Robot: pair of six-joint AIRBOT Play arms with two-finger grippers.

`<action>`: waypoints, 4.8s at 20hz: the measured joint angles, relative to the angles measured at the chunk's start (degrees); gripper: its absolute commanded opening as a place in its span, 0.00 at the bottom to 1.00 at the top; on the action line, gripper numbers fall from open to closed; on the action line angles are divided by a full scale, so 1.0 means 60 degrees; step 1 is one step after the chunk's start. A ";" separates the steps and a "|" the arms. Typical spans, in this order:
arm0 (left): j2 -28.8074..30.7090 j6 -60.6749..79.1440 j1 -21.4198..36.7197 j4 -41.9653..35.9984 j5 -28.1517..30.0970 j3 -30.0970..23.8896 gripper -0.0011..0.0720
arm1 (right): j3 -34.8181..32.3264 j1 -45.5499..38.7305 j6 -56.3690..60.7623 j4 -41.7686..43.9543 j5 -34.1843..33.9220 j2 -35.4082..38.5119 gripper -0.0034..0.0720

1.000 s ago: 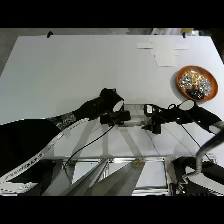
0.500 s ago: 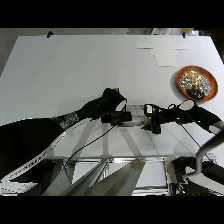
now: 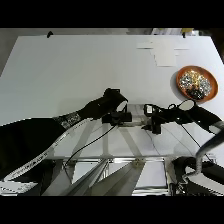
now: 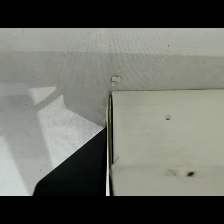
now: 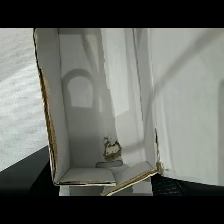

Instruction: Fold the box and place the chain.

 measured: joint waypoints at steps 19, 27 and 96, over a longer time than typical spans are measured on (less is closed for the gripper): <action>0.1362 0.2390 0.0623 -0.0200 -0.0412 -0.0004 0.49 | 0.0004 -0.0007 0.0000 0.0004 0.0007 0.0000 0.58; 0.3184 0.8338 0.1752 -0.0255 -0.1428 -0.0696 0.95 | 0.0004 -0.0007 0.0000 0.0004 0.0004 0.0000 0.58; 0.2940 2.5227 0.2739 -0.8488 0.4594 -0.5697 0.97 | 0.0004 -0.0007 -0.0004 0.0004 0.0004 0.0000 0.58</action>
